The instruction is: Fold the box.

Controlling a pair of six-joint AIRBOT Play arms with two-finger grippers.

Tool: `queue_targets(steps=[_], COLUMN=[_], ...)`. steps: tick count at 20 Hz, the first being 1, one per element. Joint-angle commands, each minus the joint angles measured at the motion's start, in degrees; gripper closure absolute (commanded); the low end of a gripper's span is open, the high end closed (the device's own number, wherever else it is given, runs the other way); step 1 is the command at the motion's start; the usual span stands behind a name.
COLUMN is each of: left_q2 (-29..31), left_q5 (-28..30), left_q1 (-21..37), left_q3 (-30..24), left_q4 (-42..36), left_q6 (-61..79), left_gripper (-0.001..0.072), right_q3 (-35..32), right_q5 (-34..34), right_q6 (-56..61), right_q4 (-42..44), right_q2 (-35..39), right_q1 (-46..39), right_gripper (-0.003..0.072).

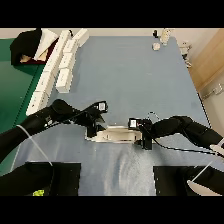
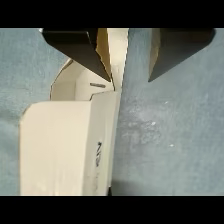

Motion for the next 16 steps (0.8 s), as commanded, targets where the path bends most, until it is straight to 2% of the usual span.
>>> queue_targets(steps=[1,2,5,7,9,11,14,16], left_q2=[7.56,9.81,13.07,12.63,10.99,8.81,4.39,1.40], left_q5=[-5.09,-9.09,-23.61,-26.25,-21.57,-12.24,-0.15,3.17], left_q1=[3.89,4.79,3.89,-0.57,-7.04,-11.78,-11.67,-10.36], left_q3=[0.09,0.09,-0.07,-0.66,-0.74,-0.57,1.60,3.72], left_q4=[15.50,17.44,16.00,11.06,4.74,-3.19,-14.43,-15.23], left_q6=[-26.43,-30.99,-43.47,-51.93,-56.63,-57.57,-57.46,-57.48], left_gripper=[0.0499,0.0693,0.0696,0.0696,0.0696,0.0697,0.0696,0.0696], right_q3=[0.00,0.00,0.00,0.00,0.00,0.00,0.00,0.00], right_q5=[0.00,0.00,0.00,0.02,0.00,0.00,0.02,0.02], right_q6=[0.00,0.00,0.00,0.00,0.00,0.00,0.00,0.00], right_q4=[0.00,0.00,0.00,0.00,0.00,0.00,-0.02,-0.02], right_q2=[0.02,0.02,0.02,0.02,0.02,0.02,0.02,0.02], right_q1=[0.02,0.02,0.02,0.02,0.02,0.02,0.02,0.02], right_gripper=[0.0147,0.0147,0.0147,0.0147,0.0147,0.0147,0.0147,0.0147])
